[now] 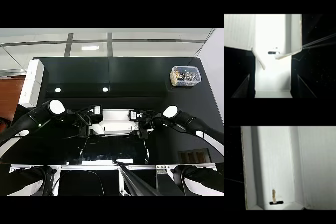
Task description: Fold the box and place the chain.
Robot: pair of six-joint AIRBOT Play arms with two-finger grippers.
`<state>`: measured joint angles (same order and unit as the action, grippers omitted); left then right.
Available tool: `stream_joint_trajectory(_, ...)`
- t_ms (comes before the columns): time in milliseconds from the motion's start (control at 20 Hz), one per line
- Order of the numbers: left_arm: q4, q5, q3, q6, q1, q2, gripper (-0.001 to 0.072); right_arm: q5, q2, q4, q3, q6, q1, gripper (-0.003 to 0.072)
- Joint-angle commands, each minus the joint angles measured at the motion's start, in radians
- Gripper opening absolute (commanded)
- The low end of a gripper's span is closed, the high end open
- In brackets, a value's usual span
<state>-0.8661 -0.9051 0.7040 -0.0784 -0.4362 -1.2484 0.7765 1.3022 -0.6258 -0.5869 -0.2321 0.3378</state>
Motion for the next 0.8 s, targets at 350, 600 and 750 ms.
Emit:
stream_joint_trajectory(350,-0.019,0.007,0.047,-0.023,-0.063,-0.026,0.0655,0.002,0.000,0.000,0.000,0.000,0.001,0.0057)
stream_joint_trajectory(600,-0.059,0.011,0.047,-0.061,-0.067,-0.030,0.0330,0.002,0.000,0.000,0.000,0.000,0.001,0.0057)
stream_joint_trajectory(750,-0.011,0.032,0.046,-0.069,-0.079,-0.030,0.0202,0.002,0.000,0.000,0.000,0.000,0.001,0.0057)
